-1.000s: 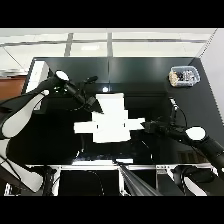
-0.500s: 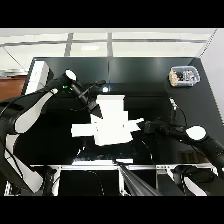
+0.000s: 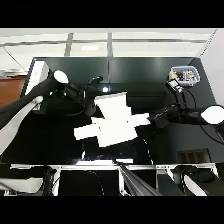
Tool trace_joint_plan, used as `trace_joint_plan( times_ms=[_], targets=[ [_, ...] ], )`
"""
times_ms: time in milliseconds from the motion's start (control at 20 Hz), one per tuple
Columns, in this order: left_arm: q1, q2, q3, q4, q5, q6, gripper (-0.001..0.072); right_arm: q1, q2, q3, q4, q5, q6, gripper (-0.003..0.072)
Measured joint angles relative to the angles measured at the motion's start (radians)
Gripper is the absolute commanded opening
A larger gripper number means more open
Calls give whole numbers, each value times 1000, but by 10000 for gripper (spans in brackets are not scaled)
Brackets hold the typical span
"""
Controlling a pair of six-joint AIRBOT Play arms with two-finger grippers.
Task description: Fold the box and place the chain.
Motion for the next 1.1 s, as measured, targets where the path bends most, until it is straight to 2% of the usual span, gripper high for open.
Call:
trace_joint_plan(
  times_ms=[150, 350, 750, 1100],
  targets=[
    [-47, 100, -135, -12, 167, 301, 24, 60, 0, 18, -41, 5, -138, 711],
    [-84, 105, -193, -17, 253, 470, 24, 164, -1, -17, -61, -50, -353, 711],
    [-100, 52, -215, -16, 304, 544, 24, 313, -48, -117, -43, -104, -540, 711],
    [-100, 43, -201, -15, 309, 552, 24, 420, -138, -138, -7, -112, -626, 711]
  ],
)
